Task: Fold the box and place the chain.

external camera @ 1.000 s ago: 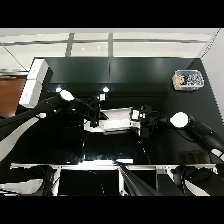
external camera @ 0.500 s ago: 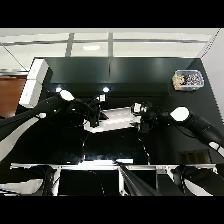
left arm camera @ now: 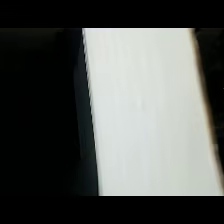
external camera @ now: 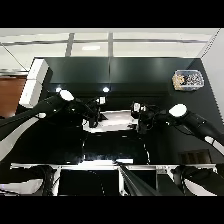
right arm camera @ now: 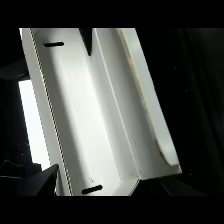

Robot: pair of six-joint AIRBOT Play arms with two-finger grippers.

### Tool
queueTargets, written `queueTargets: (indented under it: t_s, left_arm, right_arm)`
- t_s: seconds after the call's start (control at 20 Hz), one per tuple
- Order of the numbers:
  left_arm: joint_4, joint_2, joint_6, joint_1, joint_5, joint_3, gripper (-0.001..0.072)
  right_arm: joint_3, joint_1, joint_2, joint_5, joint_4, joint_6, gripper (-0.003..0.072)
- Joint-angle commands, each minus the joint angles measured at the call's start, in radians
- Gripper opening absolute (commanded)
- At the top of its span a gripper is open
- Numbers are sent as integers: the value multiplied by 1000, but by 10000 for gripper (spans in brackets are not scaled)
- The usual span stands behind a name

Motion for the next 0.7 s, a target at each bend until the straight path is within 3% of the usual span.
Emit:
queueTargets:
  t_s: [0.0, 0.35, 0.65]
  left_arm:
    - [11, 1, 5, 0, -2, 0, 30]
    - [10, 1, 5, 0, -2, 0, 30]
    - [10, 1, 5, 0, -2, 0, 30]
  right_arm:
    - [0, 2, -26, 51, 56, -40, 630]
    - [-6, 16, -94, 52, -56, -51, 630]
    - [-6, 16, -128, 35, -55, -51, 630]
